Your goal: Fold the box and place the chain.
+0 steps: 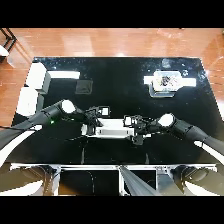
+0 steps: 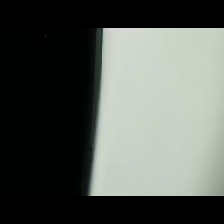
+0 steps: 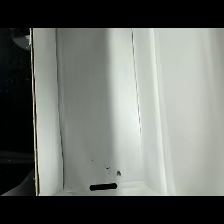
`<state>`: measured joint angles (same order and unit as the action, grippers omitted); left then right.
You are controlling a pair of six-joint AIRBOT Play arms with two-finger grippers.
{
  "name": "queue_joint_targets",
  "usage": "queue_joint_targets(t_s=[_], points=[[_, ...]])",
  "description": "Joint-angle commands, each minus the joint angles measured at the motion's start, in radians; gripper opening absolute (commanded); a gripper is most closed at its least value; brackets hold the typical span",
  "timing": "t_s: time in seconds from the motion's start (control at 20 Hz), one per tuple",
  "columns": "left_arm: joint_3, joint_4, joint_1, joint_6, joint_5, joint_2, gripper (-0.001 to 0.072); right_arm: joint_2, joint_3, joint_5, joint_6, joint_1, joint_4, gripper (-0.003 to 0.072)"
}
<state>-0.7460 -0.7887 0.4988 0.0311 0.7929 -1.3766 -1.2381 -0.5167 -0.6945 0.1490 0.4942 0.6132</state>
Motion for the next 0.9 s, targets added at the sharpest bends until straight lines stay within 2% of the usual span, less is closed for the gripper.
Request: queue_joint_targets(t_s=[0.0, 0.05, 0.2, 0.45, 0.65, 0.75, 0.8, 0.85], points=[[-0.001, -0.001, -0.001, -0.026, -0.008, 0.001, 0.0323, -0.001, 0.001, 0.000, 0.000, 0.000, 0.000, 0.0526], [-0.001, -0.005, -0.002, -0.046, -0.006, 0.002, 0.0401, -0.001, 0.001, 0.000, 0.000, 0.000, 0.000, 0.0526], [-0.001, -0.031, -0.003, -0.085, -0.004, 0.022, 0.0556, -0.001, 0.001, 0.000, 0.000, 0.000, 0.000, 0.0526], [-0.001, -0.101, -0.030, -0.248, 0.009, 0.131, 0.0578, -0.001, 0.001, 0.000, -0.001, 0.000, 0.000, 0.0526], [-0.001, -0.219, -0.089, -0.393, 0.101, 0.271, 0.0577, -0.001, 0.001, 0.000, -0.001, 0.000, 0.000, 0.0526], [-0.001, -0.232, -0.123, -0.465, 0.206, 0.344, 0.0527, -0.001, 0.001, 0.000, -0.001, 0.000, 0.000, 0.0525], [-0.001, -0.228, -0.135, -0.509, 0.267, 0.379, 0.0426, -0.001, 0.001, 0.000, -0.001, 0.000, 0.000, 0.0526], [-0.001, -0.220, -0.141, -0.539, 0.333, 0.410, 0.0232, -0.001, 0.001, 0.000, -0.001, 0.000, 0.000, 0.0519]])
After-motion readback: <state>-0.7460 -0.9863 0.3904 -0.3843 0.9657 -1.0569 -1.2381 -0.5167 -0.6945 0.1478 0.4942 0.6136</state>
